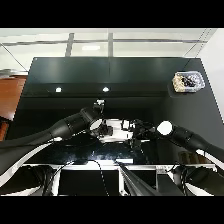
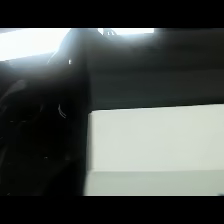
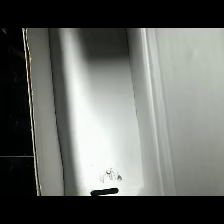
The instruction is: Fold the box and place the chain.
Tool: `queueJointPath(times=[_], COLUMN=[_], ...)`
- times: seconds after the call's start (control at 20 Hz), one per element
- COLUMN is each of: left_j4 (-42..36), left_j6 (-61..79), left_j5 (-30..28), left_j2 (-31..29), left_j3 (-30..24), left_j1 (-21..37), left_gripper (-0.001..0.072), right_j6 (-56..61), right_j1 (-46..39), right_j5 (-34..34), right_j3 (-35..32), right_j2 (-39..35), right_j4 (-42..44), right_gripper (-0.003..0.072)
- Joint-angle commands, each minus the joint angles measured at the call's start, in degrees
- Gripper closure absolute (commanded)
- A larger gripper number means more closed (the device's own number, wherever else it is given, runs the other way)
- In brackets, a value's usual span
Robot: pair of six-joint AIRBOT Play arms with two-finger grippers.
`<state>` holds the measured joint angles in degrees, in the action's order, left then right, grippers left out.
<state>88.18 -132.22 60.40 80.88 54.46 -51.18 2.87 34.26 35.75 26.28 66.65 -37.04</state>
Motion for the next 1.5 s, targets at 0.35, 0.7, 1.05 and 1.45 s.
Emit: queueJointPath(times=[0.35,0.7,1.05,1.45], left_j4=[-0.4,-0.3,-0.4,-0.3], left_j6=[-0.4,-1.8,-1.8,-1.5], left_j5=[-0.1,0.5,-0.1,-0.3], left_j2=[0.0,0.0,0.0,0.0], left_j3=[0.1,0.1,0.1,0.1], left_j1=[0.0,0.0,0.0,0.0], left_gripper=[0.0528,0.0274,0.0492,0.0679], right_j6=[0.0,0.0,0.0,0.0], right_j1=[0.0,0.0,0.0,0.0], right_j5=[0.0,0.0,0.0,-0.2], right_j3=[0.0,0.0,0.0,0.0], right_j2=[0.0,0.0,0.0,0.0], right_j4=[0.0,0.0,0.0,1.2], right_gripper=[0.0269,0.0270,0.0269,0.0260])
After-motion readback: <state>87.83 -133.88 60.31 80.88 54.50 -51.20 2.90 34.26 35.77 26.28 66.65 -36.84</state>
